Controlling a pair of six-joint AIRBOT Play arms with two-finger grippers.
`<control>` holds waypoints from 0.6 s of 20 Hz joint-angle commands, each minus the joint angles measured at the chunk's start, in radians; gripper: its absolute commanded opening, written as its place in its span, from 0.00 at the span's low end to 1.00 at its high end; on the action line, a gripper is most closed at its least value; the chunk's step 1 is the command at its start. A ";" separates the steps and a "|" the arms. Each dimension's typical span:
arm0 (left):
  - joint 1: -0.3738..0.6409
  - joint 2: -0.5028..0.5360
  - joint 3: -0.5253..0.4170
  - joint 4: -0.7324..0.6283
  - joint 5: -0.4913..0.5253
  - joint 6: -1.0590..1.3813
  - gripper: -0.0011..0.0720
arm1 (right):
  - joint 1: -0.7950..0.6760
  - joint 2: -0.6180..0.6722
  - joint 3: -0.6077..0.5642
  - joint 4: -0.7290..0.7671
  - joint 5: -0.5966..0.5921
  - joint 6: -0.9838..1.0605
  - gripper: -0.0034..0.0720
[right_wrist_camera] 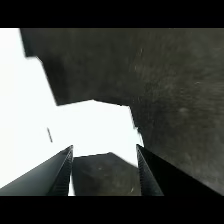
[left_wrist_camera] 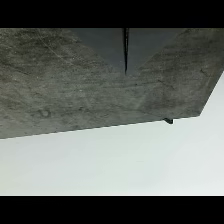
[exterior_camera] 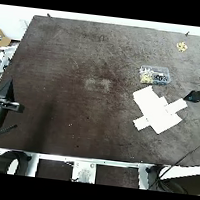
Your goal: Fold the box and place the chain.
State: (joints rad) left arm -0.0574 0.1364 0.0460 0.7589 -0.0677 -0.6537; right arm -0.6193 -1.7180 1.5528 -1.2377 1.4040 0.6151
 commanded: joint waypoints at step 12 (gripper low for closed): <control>0.000 0.001 0.000 0.000 0.000 0.000 0.03 | -0.011 -0.148 0.194 0.034 0.099 -0.179 0.64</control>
State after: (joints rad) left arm -0.0574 0.1364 0.0460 0.7586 -0.0677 -0.6537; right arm -0.6186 -1.8774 1.6672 -1.2278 1.5040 0.4587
